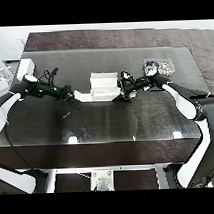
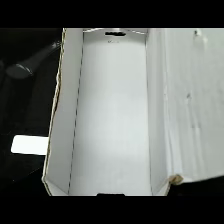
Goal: Fold the box and place the chain.
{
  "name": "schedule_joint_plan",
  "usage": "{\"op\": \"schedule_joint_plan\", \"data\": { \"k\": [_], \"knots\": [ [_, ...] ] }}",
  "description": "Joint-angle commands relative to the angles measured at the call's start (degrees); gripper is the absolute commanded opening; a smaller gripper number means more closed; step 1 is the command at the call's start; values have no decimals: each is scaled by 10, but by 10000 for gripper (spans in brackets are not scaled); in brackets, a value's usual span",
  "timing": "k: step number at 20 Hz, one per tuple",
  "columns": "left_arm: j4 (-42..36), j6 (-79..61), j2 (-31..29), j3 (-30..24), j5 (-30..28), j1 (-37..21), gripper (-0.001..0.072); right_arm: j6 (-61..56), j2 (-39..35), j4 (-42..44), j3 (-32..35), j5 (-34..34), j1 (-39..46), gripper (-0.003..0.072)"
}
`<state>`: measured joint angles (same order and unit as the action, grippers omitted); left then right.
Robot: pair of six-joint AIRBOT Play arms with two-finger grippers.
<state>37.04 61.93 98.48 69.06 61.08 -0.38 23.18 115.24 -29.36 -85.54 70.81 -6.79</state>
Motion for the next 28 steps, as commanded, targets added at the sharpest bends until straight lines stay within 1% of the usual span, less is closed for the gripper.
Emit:
{"op": "schedule_joint_plan", "data": {
  "k": [1,4,6,9,10,11,13,18,22,25,28],
  "knots": [
    [0,26,0,-1,-21,21,21,0,0,0,0,0,0,584],
    [-4,25,0,-1,-33,33,21,0,0,0,0,0,0,585],
    [-26,12,0,-1,-34,41,22,0,0,0,0,0,0,585],
    [-109,-38,0,-1,-23,42,27,0,0,0,0,0,0,585],
    [-126,-54,0,-1,-18,42,239,0,0,0,0,0,0,585],
    [-134,-60,0,-1,-14,42,327,0,0,0,0,0,0,585],
    [-135,-59,0,-1,-9,42,327,0,0,0,0,0,0,584],
    [-166,-65,0,0,0,42,328,0,0,0,0,0,0,585],
    [-165,-50,0,0,13,46,328,0,0,0,0,0,0,585],
    [-149,-5,0,0,1,56,328,0,0,0,0,0,0,584],
    [-136,11,0,0,-5,59,329,0,0,0,0,0,0,585]
  ]
}}
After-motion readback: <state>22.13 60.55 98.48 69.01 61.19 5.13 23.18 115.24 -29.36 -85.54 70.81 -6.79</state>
